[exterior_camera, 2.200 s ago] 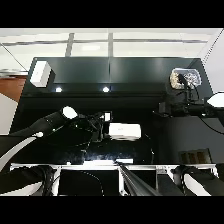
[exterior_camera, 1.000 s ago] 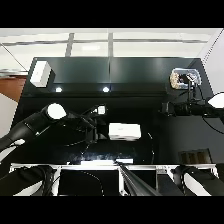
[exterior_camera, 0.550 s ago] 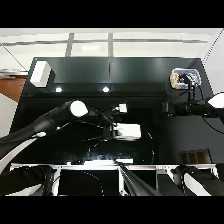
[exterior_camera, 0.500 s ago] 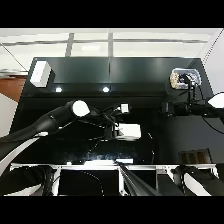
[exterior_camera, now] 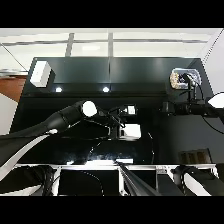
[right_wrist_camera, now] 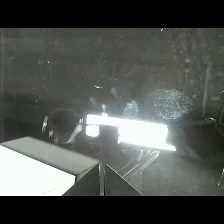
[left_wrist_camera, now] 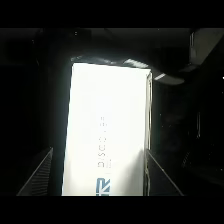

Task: Fold the box and place the chain.

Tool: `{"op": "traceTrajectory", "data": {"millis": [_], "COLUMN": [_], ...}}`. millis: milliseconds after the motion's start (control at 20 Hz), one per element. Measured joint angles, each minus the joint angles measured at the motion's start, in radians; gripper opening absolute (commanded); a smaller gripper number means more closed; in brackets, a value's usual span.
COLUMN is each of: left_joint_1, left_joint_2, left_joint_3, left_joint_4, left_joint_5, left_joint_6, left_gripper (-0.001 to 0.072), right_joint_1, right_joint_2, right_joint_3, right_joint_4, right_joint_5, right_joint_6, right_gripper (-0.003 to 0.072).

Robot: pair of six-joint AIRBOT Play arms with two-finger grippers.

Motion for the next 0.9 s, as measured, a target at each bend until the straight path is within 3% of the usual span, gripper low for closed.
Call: {"op": "traceTrajectory", "data": {"millis": [800, 850, 900], "left_joint_1": [-0.055, -0.061, -0.064], "left_joint_2": [-0.054, -0.062, -0.067], "left_joint_3": [0.000, 0.000, 0.001], "left_joint_4": [0.095, 0.100, 0.105], "left_joint_5": [0.007, 0.021, 0.031], "left_joint_6": [-0.065, -0.076, -0.084], "left_gripper": [0.0712, 0.0684, 0.0577], "right_joint_1": [0.000, 0.000, 0.000], "right_joint_2": [0.000, 0.000, 0.000], "right_joint_3": [0.000, 0.000, 0.000], "right_joint_4": [0.000, 0.000, 0.000], "right_joint_5": [-0.005, -0.006, -0.006], "right_joint_6": [0.000, 0.000, 0.000], "right_gripper": [0.0047, 0.0047, 0.0047]}}
